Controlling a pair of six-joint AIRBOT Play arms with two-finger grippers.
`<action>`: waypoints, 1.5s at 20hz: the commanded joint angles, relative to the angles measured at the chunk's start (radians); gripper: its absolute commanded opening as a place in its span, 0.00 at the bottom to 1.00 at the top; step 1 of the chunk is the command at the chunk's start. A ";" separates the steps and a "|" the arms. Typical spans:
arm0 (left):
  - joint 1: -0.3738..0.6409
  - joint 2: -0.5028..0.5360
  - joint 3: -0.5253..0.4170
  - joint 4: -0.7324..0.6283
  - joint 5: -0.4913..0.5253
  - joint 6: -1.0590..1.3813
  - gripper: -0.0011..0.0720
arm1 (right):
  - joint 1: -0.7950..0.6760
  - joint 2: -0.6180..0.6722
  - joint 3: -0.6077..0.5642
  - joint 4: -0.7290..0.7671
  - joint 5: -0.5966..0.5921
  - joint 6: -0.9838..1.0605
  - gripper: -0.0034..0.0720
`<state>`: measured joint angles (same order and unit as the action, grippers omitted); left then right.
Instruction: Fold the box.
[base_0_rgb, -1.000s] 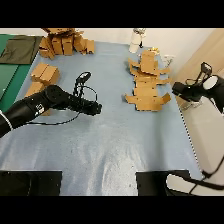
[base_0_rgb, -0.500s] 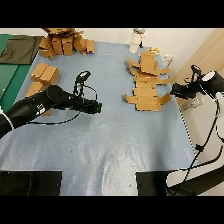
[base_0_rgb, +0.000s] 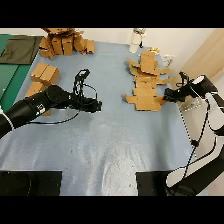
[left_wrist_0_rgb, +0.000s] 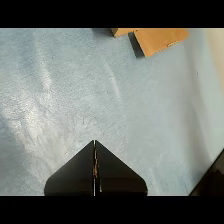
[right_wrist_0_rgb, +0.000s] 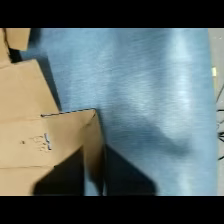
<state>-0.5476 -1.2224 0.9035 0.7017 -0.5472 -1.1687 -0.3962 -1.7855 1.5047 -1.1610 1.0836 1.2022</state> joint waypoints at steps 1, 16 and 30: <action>0.005 0.000 0.001 0.000 -0.004 -0.039 0.03 | 0.025 -0.014 0.002 0.014 0.070 -0.055 0.05; 0.376 0.000 -0.037 -0.238 -0.516 0.163 0.03 | 0.274 0.338 -0.369 0.111 0.122 -0.001 0.05; 0.440 -0.224 -0.063 -0.354 -0.740 0.290 0.03 | 0.582 0.669 -0.829 0.093 -0.101 0.168 0.36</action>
